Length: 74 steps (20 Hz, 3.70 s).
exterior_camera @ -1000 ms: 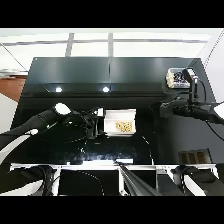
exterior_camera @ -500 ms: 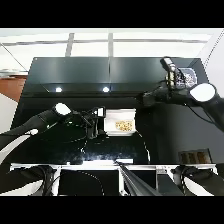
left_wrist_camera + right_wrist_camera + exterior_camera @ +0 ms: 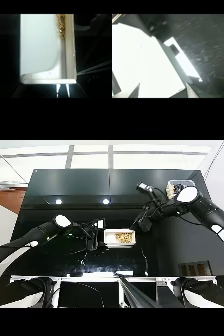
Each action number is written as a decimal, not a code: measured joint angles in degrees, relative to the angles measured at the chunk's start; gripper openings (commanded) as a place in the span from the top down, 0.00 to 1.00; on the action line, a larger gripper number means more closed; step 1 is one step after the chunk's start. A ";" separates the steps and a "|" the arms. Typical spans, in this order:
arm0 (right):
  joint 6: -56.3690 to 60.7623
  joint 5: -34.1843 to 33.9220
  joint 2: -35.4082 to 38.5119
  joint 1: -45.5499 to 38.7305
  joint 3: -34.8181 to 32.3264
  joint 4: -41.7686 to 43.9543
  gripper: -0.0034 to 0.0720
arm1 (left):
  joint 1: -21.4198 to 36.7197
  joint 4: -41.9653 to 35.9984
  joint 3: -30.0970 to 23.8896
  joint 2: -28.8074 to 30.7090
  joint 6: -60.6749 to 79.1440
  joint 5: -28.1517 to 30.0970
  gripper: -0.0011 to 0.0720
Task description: Fold the box and place the chain.
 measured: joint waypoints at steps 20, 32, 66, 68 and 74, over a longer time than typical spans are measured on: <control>-6.01 -0.11 2.69 4.98 -4.28 -4.33 0.03 | 0.00 0.02 0.00 0.00 0.00 0.00 0.45; -17.05 -5.20 3.06 5.99 -9.31 -0.83 0.03 | 0.00 0.02 0.00 0.00 0.00 -0.02 0.45; -1.33 -5.42 11.43 8.57 -10.27 -11.69 0.03 | 0.00 0.04 0.00 -0.04 0.00 -0.07 0.45; -0.87 -4.76 11.47 8.57 -10.38 -11.23 0.03 | 0.00 0.07 0.00 -0.04 0.00 -0.07 0.45; -0.42 -5.03 11.30 8.57 -10.45 -10.60 0.03 | 0.00 0.07 0.00 -0.04 0.00 -0.07 0.45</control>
